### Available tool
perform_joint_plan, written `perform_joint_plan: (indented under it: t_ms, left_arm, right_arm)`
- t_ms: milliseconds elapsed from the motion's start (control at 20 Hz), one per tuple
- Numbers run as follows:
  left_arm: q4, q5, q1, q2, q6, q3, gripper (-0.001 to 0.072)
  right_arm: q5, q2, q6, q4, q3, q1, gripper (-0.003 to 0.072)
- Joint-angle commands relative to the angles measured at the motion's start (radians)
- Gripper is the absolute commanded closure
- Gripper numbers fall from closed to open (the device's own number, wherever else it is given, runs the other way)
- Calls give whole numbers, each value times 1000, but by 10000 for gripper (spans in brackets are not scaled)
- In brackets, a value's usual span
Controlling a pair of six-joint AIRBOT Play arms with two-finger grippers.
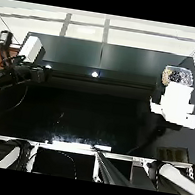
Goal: Fold the box and place the chain.
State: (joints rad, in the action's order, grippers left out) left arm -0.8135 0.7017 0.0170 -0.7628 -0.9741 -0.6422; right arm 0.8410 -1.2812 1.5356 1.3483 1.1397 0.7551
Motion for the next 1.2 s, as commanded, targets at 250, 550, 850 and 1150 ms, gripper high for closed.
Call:
perform_joint_plan:
  t_ms: [250,550,850,1150]
  left_arm:
    - [-64,59,-94,-37,-51,-48,3]
    - [-64,62,-97,-37,-51,-48,4]
    - [-64,61,-96,-37,-51,-48,4]
    - [-57,67,-97,-37,-51,-48,4]
  right_arm:
    - [543,-292,-519,-150,145,206,56]
    - [519,-355,-530,-79,177,113,253]
    - [518,-354,-539,-77,177,101,651]
    - [650,-331,-606,-416,142,66,673]
